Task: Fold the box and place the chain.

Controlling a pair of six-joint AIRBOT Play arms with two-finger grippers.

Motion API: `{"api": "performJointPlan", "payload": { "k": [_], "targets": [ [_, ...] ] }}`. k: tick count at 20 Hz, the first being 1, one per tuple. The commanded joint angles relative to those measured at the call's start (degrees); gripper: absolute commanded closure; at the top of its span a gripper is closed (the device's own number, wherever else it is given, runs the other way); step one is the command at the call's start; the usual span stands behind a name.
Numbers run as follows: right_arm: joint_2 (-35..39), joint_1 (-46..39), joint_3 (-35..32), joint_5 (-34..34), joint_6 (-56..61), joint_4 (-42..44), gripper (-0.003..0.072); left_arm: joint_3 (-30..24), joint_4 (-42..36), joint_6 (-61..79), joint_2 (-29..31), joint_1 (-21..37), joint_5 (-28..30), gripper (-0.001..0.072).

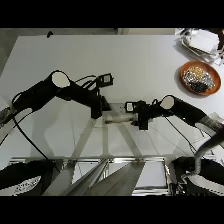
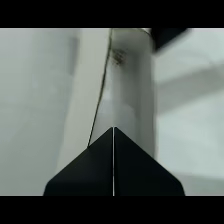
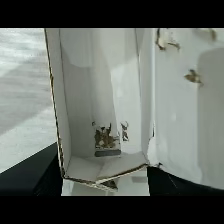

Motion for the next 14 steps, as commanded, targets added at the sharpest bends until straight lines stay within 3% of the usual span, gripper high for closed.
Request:
{"api": "performJointPlan", "payload": {
  "k": [1, 3, 8, 11, 14],
  "targets": [
    [0.02, 0.0, 0.0, 0.0, 0.0, 0.02, 0.0406, -1.88, -2.78, -10.95, -1.49, 0.09, 17.09, 0.0708],
    [0.02, 0.0, 0.0, 0.02, 0.0, 0.0, 0.0406, -2.08, 1.27, -17.22, -3.26, 0.02, 17.84, 0.0708],
    [0.0, 0.0, 0.0, 0.0, 0.0, 0.02, 0.0406, -2.08, 3.98, -18.16, -6.86, -0.07, 11.87, 0.0708],
    [0.02, 0.0, 0.0, 0.0, 0.0, 0.02, 0.0406, -2.08, 7.48, -17.16, -4.63, 0.11, 10.12, 0.0708],
    [0.02, 0.0, 0.0, 0.02, 0.0, 0.0, 0.0406, -2.08, 19.15, -20.24, 0.42, 0.11, 6.54, 0.0709]
  ]
}}
